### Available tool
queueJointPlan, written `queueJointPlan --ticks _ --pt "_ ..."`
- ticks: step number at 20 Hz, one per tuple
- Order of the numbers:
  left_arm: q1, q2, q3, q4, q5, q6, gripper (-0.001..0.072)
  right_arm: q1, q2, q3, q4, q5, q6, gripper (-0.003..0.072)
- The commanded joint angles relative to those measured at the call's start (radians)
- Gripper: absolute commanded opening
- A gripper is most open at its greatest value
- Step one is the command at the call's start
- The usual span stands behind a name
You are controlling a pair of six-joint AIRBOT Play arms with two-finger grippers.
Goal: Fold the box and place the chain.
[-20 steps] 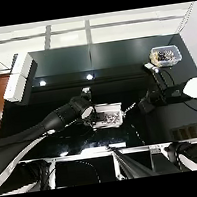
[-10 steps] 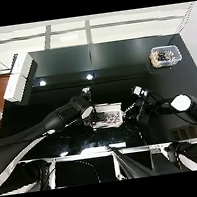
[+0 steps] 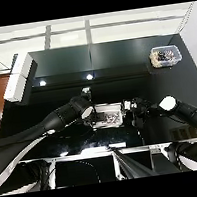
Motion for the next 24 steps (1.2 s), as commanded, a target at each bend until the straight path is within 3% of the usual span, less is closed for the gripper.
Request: queueJointPlan --ticks 1,7,8,9,10,12,14,16,21,24 --pt "0.000 -0.001 0.000 0.000 0.000 0.000 0.0030 0.019 -0.019 0.000 0.010 -0.054 -0.036 0.0720" --pt "0.000 -0.001 0.000 0.000 0.000 0.000 0.0030 0.019 -0.048 0.000 0.021 -0.051 -0.032 0.0720" --pt "0.000 -0.001 0.000 0.000 0.000 0.000 0.0030 0.019 -0.048 0.000 0.021 -0.050 -0.032 0.0678" --pt "0.000 -0.001 0.000 0.000 0.000 0.000 0.0030 0.019 -0.048 0.000 0.022 -0.045 -0.032 0.0492" --pt "0.000 -0.001 0.000 0.000 0.000 0.000 0.0030 0.019 -0.048 0.000 0.022 -0.042 -0.032 0.0410" --pt "0.000 -0.001 0.000 0.000 0.000 0.000 0.0030 0.019 -0.048 0.003 0.021 -0.023 -0.031 0.0015" --pt "0.000 -0.001 0.000 0.000 0.000 0.000 0.0030 0.015 -0.047 0.020 -0.004 -0.005 0.014 0.0013" --pt "0.000 -0.001 0.000 0.000 0.000 0.000 0.0030 -0.012 -0.032 0.058 -0.034 0.030 0.220 0.0013" --pt "0.000 -0.001 0.000 0.000 0.000 0.000 0.0030 -0.122 0.089 0.199 -0.272 0.389 0.594 0.0013" --pt "0.000 -0.001 0.000 0.000 0.000 0.000 0.0030 -0.167 0.189 0.317 -0.220 0.623 0.792 0.0013"
